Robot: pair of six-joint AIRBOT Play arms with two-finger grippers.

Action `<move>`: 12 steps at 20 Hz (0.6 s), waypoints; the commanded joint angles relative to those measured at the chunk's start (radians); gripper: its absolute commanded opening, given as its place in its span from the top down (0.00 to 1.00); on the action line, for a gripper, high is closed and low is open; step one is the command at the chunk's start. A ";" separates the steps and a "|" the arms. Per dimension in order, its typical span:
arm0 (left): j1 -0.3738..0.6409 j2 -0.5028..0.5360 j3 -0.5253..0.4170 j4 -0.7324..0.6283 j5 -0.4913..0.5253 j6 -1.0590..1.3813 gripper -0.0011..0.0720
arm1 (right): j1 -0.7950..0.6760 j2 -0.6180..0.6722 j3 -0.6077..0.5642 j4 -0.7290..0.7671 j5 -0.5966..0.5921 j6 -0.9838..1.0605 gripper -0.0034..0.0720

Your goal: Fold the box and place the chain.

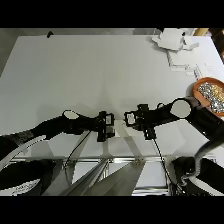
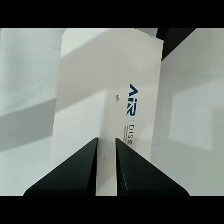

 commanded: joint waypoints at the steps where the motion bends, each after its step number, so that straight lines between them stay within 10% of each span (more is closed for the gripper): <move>1: 0.000 0.001 0.001 0.000 0.001 0.000 0.79 | 0.001 -0.002 -0.002 0.051 0.053 0.000 0.80; 4: 0.000 0.001 0.001 0.000 0.001 0.000 0.79 | 0.000 -0.002 -0.029 0.050 0.034 0.000 0.59; 12: 0.000 0.001 0.001 0.000 0.001 0.000 0.79 | 0.000 -0.002 -0.042 0.046 -0.119 0.002 0.66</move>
